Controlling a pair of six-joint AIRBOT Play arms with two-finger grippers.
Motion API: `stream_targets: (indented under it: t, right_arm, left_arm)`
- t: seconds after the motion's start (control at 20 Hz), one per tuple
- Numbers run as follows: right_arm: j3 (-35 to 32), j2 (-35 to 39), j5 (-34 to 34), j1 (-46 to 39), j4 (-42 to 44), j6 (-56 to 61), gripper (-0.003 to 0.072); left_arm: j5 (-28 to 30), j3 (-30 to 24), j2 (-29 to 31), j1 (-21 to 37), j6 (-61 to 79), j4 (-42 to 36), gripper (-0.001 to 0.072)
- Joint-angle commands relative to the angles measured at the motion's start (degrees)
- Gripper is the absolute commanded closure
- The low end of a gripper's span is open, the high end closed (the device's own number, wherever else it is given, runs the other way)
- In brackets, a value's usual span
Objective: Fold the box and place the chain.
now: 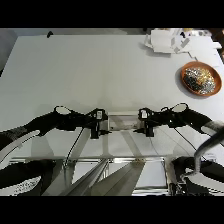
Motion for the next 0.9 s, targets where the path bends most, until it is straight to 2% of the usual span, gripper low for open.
stream_targets:
  t: [0.0,0.1,0.15,0.2,0.25,0.5,0.75,0.85]
  right_arm:
    - [0.0,0.0,1.0,0.0,-0.2,0.8,0.0349]
    - [0.0,0.0,2.0,0.0,-1.6,0.7,0.0347]
    - [0.0,0.1,2.6,0.0,-2.2,0.7,0.0288]
    - [0.0,0.1,2.8,0.0,-2.2,1.1,0.0075]
    - [0.0,0.1,2.8,0.0,-2.2,3.7,-0.0019]
    - [0.0,3.2,2.7,-0.1,-4.9,9.5,-0.0018]
    - [0.0,10.1,2.3,-3.7,-21.8,24.2,-0.0005]
    - [0.0,14.7,1.5,-6.3,-25.4,27.7,0.0039]
  left_arm:
    - [-0.1,0.0,0.0,0.0,0.0,0.0,0.0601]
    - [-0.1,0.0,0.0,0.0,0.0,0.0,0.0601]
    - [-0.1,0.0,0.0,0.0,0.0,0.0,0.0601]
    - [-0.1,0.0,0.0,0.0,0.0,0.0,0.0601]
    - [-0.1,0.0,0.0,0.0,0.0,0.0,0.0601]
    - [-0.1,0.0,0.0,0.0,0.0,0.0,0.0601]
    - [-0.1,0.0,0.0,0.0,0.0,0.0,0.0601]
    - [-0.1,0.0,0.0,0.0,0.0,0.0,0.0601]
